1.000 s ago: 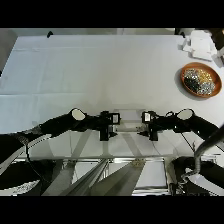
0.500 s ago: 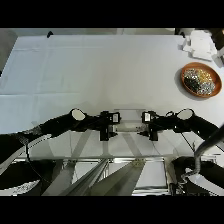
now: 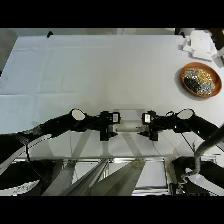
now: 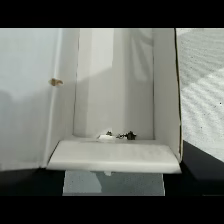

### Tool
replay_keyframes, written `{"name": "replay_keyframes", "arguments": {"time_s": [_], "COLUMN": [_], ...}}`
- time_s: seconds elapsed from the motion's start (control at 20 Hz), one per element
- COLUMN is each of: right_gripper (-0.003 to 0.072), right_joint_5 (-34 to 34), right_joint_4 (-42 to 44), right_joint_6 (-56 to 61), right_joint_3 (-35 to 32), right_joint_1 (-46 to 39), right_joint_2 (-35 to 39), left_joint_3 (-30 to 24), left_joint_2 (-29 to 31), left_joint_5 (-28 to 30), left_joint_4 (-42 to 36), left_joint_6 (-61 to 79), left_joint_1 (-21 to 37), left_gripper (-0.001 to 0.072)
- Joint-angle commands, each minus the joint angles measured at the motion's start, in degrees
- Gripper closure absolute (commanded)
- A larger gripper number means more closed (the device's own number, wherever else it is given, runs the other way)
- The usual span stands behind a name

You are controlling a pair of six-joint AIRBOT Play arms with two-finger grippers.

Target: Fold the box and place the chain.

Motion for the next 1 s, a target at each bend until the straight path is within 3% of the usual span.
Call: {"name": "replay_keyframes", "arguments": {"time_s": [0.0, 0.25, 0.35, 0.4, 0.65, 0.95], "right_gripper": [0.0277, 0.0258, 0.0055, 0.0008, 0.0003, 0.0003], "right_joint_5": [-0.2, 2.3, 2.3, 2.3, 2.2, 4.6], "right_joint_4": [0.1, 0.1, -0.1, -0.2, -2.2, -17.8], "right_joint_6": [-1.6, 0.5, 3.7, 4.6, 10.5, 24.7], "right_joint_3": [0.0, 0.0, 0.0, 0.0, 0.0, 0.0], "right_joint_1": [0.0, 0.0, 0.0, 0.0, -1.2, -6.8], "right_joint_2": [0.0, 0.0, 0.4, 0.7, 4.4, 14.3], "left_joint_3": [0.0, 0.0, 0.0, 0.0, 0.0, 0.0], "left_joint_2": [0.0, 0.0, 0.0, 0.0, 0.0, 0.0], "left_joint_5": [0.0, 0.0, 0.0, 0.0, -0.1, -0.1], "left_joint_4": [0.1, 0.1, 0.1, 0.1, 0.1, 0.1], "left_joint_6": [0.1, 0.1, 0.1, 0.1, 0.1, 0.1], "left_joint_1": [0.0, 0.0, 0.0, 0.0, 0.0, 0.0], "left_gripper": [0.0394, 0.0394, 0.0394, 0.0394, 0.0394, 0.0394]}}
